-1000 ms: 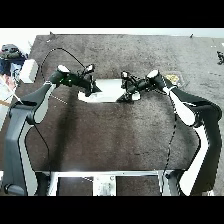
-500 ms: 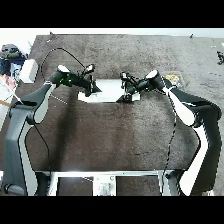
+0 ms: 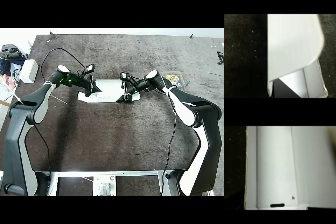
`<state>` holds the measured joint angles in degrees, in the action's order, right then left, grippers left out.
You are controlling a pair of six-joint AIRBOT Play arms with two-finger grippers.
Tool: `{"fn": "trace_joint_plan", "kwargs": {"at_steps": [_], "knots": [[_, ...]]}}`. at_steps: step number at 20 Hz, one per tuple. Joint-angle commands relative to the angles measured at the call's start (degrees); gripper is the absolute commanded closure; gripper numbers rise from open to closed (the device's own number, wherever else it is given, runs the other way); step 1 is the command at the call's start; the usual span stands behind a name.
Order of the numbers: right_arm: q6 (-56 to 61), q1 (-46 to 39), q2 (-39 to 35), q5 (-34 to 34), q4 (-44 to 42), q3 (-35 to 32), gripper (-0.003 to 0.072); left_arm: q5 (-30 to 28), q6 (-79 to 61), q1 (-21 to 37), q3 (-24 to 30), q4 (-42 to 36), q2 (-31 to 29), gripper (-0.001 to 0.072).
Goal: Fold the box and place the chain.
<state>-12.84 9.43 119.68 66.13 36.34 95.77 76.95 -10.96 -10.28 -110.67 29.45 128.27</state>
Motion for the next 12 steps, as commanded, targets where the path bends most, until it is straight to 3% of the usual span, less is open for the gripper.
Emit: {"fn": "trace_joint_plan", "kwargs": {"at_steps": [1,12], "knots": [[0.02,0.0,0.02,-0.76,-0.11,0.07,0.022,0.0,-0.02,-0.02,0.02,0.0,0.02,0.0697],[0.02,0.0,0.02,-0.76,-0.11,0.07,0.022,0.11,0.0,-0.02,0.02,-0.52,0.02,0.0696]]}}
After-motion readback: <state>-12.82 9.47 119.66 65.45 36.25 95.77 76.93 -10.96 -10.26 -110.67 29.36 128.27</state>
